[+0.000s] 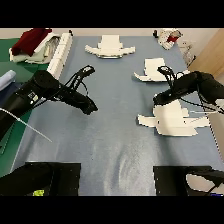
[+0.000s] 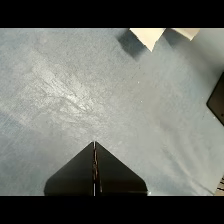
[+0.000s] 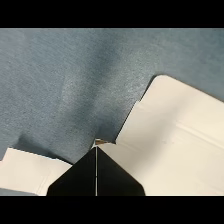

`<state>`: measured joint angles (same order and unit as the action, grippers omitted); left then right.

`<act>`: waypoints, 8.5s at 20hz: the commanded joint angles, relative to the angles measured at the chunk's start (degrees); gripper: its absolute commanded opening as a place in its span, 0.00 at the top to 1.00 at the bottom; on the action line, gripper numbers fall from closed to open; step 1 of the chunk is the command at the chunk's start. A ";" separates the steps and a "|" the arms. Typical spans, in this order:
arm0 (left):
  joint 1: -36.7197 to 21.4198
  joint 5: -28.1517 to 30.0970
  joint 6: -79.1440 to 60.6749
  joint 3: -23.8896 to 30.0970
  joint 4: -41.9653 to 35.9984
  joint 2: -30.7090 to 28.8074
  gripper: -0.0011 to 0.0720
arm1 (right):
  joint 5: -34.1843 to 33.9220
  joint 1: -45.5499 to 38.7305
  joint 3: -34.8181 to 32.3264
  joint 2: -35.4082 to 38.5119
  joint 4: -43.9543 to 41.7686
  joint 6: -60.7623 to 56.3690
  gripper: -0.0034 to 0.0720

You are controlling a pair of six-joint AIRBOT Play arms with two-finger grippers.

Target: Fold the box.

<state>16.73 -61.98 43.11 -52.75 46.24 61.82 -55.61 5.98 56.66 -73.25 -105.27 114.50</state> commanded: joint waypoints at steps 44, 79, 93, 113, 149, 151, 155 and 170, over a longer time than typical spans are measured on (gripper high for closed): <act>0.02 3.26 24.48 -0.04 -10.29 0.35 0.34 | -34.12 -51.82 17.88 -21.03 -3.58 2.58 0.39; -0.55 2.78 23.96 -0.04 -7.61 0.31 0.34 | -34.23 -31.80 8.52 -15.80 -29.77 2.40 0.95; -9.92 -8.50 19.65 11.63 -6.27 -10.14 0.52 | -5.88 -7.02 -29.90 17.16 -25.90 -11.93 0.54; -9.92 -6.25 18.73 13.05 -6.54 -10.43 0.52 | -8.52 -0.79 -29.62 17.81 -29.99 1.31 0.95; -4.72 -21.00 -6.29 -4.68 -17.31 30.53 0.51 | 3.89 10.91 -39.95 34.99 -27.65 -0.50 0.95; -4.55 -21.11 -6.51 -5.22 -15.82 30.53 0.84 | 3.89 10.91 -39.95 34.99 -27.56 -0.50 0.95; -4.55 -21.09 -6.54 -5.46 -15.34 30.53 0.84 | 3.87 10.91 -39.95 34.99 -27.36 -0.48 0.95; -4.44 -19.34 -18.03 -6.78 -15.63 29.24 0.97 | 6.54 10.75 -36.72 35.01 -6.12 -9.70 0.64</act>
<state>12.23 -82.85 30.37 -58.87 30.63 91.88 -50.46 16.80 18.55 -38.24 -123.26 111.63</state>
